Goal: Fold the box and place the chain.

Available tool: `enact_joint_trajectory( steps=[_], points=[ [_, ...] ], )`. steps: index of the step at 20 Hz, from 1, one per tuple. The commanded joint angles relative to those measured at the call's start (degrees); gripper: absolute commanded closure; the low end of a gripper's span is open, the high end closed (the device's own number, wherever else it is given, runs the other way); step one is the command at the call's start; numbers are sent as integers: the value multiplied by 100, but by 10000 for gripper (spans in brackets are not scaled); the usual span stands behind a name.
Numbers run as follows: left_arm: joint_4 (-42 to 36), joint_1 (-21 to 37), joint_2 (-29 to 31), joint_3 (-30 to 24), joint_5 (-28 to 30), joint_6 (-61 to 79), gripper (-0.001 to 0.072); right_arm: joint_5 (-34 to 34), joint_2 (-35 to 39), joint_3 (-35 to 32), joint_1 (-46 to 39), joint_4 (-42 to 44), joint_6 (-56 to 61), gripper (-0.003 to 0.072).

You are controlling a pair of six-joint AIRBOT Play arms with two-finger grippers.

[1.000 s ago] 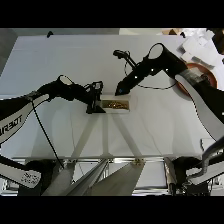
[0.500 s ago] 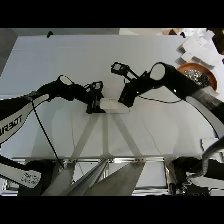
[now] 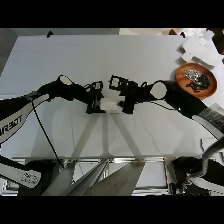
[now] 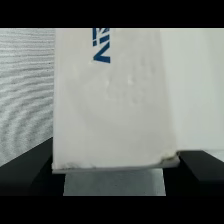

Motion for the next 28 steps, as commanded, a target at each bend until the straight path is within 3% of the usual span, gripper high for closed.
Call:
enact_joint_trajectory(
  steps=[1, 4, 14, 17, 19, 28],
  points=[
    [0, 2, 4, 2, 2, 2, 499, -439, 31, -107, 26, -15, -66, 247],
    [0, 2, 4, 2, 2, 2, 499, -876, 28, -258, 26, -33, -66, 247],
    [0, 2, 4, 2, 2, 2, 499, -957, 382, -330, 658, -155, -337, 246],
    [0, 2, 4, 4, 0, 2, 499, -1674, 382, -625, 691, -164, -520, 158],
    [0, 2, 4, 4, 0, 2, 499, -1932, 369, -769, 691, -269, -516, 158],
    [0, 2, 4, 2, 2, 2, 499, -2052, 109, -791, 693, -306, -511, 172]
  ],
)
